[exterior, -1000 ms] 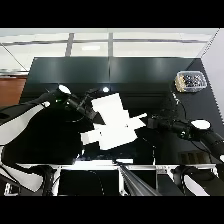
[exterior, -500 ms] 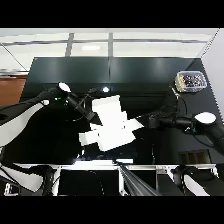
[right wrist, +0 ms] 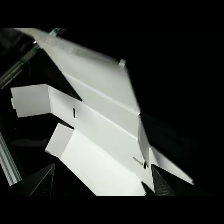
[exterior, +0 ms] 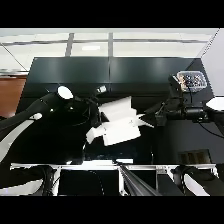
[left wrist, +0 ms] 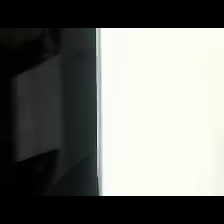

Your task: Fold the box and place the chain.

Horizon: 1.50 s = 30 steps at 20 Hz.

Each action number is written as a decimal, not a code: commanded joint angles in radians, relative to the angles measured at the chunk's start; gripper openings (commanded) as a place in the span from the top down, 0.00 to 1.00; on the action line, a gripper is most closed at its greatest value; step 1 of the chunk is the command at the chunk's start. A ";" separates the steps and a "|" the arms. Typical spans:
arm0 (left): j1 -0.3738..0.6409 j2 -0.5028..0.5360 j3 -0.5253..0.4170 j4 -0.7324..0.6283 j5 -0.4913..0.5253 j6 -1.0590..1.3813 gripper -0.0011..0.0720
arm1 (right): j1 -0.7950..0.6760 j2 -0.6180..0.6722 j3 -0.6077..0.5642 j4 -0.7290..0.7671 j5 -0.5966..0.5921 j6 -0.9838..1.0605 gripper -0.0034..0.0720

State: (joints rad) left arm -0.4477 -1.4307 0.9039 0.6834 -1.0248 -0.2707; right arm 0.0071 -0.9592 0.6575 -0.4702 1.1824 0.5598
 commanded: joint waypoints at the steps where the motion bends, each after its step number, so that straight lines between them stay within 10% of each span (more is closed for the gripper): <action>1: -0.060 -0.002 -0.013 0.170 0.058 0.111 0.96 | 0.000 0.000 0.010 -0.002 -0.029 0.005 0.00; 14: -0.074 -0.046 -0.013 0.164 0.127 0.161 0.95 | 0.318 -0.002 -0.132 -0.353 -0.372 -0.277 0.00; 30: -0.073 -0.061 -0.013 0.112 0.127 0.064 0.95 | 0.387 -0.002 -0.248 -0.352 -0.308 -0.286 0.00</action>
